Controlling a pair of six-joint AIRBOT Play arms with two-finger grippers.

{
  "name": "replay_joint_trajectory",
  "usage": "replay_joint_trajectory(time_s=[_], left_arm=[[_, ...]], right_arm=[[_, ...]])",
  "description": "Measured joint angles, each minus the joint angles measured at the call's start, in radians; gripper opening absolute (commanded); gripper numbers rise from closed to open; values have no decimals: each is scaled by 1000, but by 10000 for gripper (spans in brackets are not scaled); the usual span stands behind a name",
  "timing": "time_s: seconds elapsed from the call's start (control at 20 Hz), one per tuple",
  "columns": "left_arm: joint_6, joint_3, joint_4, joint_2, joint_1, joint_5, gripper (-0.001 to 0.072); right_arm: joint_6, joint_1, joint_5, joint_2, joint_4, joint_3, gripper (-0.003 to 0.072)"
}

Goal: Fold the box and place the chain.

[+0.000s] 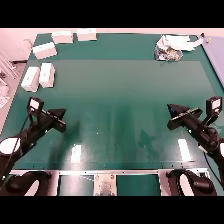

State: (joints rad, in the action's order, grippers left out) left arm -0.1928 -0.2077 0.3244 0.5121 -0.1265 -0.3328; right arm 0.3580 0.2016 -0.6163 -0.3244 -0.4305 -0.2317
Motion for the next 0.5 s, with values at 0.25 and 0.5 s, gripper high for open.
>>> replay_joint_trajectory(time_s=[0.25, 0.5], left_arm=[[0, 48, -9, -14, -5, 7, 19], [0, 58, -11, -18, -5, 10, 19]], right_arm=[[0, 0, 10, 42, 1, 63, 9], [1, 0, 8, 51, 2, 76, 9]])
